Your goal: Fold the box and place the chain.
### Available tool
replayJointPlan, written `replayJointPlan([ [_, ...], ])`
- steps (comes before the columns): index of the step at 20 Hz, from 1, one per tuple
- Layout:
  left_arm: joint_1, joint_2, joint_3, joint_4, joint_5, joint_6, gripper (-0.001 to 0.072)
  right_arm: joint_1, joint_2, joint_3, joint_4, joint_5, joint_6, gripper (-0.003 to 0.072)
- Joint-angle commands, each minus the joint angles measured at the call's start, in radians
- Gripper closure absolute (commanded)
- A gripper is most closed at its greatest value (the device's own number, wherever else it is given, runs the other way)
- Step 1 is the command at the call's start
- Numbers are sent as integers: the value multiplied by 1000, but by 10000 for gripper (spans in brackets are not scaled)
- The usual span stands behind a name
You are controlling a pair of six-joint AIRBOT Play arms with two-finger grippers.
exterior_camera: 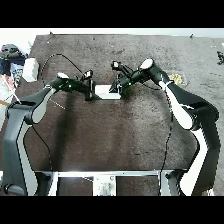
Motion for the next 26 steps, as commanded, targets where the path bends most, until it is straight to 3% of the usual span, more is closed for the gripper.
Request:
replayJointPlan([
  [1,1,1,0,-2,9,-3,315,-6,0,-25,12,35,3,580],
  [6,1,0,0,-2,9,-3,315,-66,1,-13,261,48,1,582],
  [8,1,0,0,-2,9,-3,315,-70,0,-14,261,50,16,590],
  [9,1,0,0,-2,9,-3,315,-70,0,-22,257,50,28,672],
  [18,1,1,0,-2,9,-3,315,-72,6,-133,88,-45,126,672],
  [22,1,1,0,-2,9,-3,315,-71,108,-133,228,-3,125,674],
  [26,1,0,0,-2,9,-3,315,-72,318,-175,277,-4,186,675],
])
